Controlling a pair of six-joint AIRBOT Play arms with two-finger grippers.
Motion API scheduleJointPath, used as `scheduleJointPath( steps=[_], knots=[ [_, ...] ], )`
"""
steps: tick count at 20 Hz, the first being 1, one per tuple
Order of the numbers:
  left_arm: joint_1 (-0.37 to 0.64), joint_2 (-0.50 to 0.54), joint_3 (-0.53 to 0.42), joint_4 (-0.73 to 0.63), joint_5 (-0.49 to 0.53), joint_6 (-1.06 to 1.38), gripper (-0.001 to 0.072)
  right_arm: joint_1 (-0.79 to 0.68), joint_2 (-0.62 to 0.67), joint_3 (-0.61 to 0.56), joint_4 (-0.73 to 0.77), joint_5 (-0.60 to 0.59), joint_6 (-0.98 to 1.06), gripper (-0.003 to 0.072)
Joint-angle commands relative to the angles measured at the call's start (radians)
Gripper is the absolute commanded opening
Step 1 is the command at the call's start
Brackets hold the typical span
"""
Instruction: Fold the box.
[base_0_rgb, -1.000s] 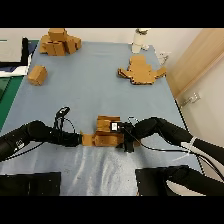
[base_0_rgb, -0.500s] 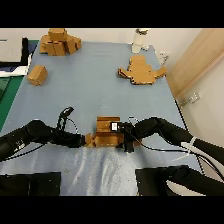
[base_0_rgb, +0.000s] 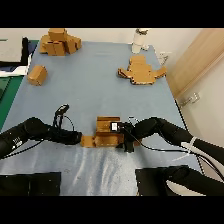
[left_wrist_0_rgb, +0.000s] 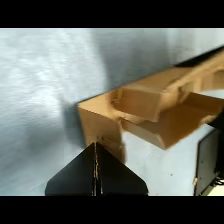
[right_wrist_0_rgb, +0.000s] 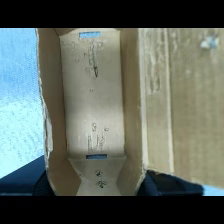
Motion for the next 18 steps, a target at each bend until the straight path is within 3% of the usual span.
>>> scheduleJointPath(
  steps=[1, 18],
  knots=[
    [0.036, 0.000, 0.003, 0.093, -0.013, -0.105, 0.0013, 0.000, 0.000, -0.001, 0.000, 0.000, 0.000, 0.0569],
    [-0.068, -0.071, 0.005, 0.051, 0.014, -0.105, 0.0013, 0.000, 0.000, -0.001, 0.000, 0.000, 0.000, 0.0569]
  ],
)
